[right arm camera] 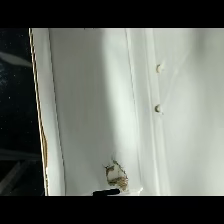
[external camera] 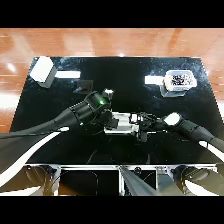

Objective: Fold the box and place the chain.

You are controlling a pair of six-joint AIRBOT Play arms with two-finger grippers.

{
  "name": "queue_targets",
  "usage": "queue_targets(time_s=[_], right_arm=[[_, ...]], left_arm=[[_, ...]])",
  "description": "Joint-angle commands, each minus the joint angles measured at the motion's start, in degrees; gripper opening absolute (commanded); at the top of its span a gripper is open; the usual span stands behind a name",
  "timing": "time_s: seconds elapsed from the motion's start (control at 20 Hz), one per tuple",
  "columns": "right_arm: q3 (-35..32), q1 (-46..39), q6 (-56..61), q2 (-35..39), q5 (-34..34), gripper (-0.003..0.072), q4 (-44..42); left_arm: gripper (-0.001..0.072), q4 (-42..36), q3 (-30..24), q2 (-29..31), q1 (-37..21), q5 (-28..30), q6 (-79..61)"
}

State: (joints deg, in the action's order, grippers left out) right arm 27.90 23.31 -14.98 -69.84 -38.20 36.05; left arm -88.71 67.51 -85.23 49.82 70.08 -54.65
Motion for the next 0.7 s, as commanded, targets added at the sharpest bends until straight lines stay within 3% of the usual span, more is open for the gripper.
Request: queue_targets(time_s=[0.0, 0.2, 0.4, 0.55, 0.65], right_arm=[[0.0, 0.0, -0.1, 0.0, -0.1, 0.0416, 0.0], [0.0, 0.0, -0.1, 0.0, -0.1, 0.0416, 0.0], [0.0, 0.0, -0.1, 0.0, -0.1, 0.0417, 0.0], [0.0, 0.0, -0.1, 0.0, -0.1, 0.0417, 0.0], [0.0, 0.0, -0.1, 0.0, -0.1, 0.0416, 0.0]], left_arm=[[0.0507, 0.5, -0.9, 0.7, -0.9, -0.9, 1.1], [0.0505, -3.0, -3.6, 0.2, -1.9, -7.2, 4.2], [0.048, -5.9, -3.6, -2.9, -2.1, -7.3, 4.1], [0.0275, -7.4, -3.6, -3.9, -2.1, -7.4, 4.2], [0.0046, -7.4, -3.6, -3.9, -2.1, -7.3, 4.1]])
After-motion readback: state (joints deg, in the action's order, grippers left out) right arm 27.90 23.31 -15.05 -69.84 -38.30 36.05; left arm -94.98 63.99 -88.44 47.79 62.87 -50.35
